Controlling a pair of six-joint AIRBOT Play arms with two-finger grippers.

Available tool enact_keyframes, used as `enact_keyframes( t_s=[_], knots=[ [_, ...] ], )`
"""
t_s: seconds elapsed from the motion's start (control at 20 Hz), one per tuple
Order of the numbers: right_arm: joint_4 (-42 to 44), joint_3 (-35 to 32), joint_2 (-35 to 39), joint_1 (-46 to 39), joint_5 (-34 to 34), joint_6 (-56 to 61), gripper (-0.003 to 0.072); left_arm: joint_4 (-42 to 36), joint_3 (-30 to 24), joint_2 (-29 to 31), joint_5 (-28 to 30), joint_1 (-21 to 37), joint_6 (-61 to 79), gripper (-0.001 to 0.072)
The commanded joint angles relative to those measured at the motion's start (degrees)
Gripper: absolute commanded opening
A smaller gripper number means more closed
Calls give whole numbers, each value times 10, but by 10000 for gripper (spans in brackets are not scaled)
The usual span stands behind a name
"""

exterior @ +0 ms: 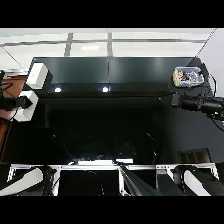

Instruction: Fold the box and place the chain.

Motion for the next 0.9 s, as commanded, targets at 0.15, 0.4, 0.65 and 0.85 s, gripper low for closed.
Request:
enact_keyframes(
  t_s=[0.15,0.4,0.65,0.85],
  knots=[
    [0,0,0,0,-2,4,16,-6,110,-134,35,-21,2,310],
    [0,0,0,0,-21,4,15,20,161,-144,49,-42,-2,712],
    [-1,0,0,19,-54,0,15,37,314,-91,-127,-47,-70,659],
    [-127,39,-31,110,-161,63,15,-69,358,-28,-233,-72,-133,21]
  ],
)
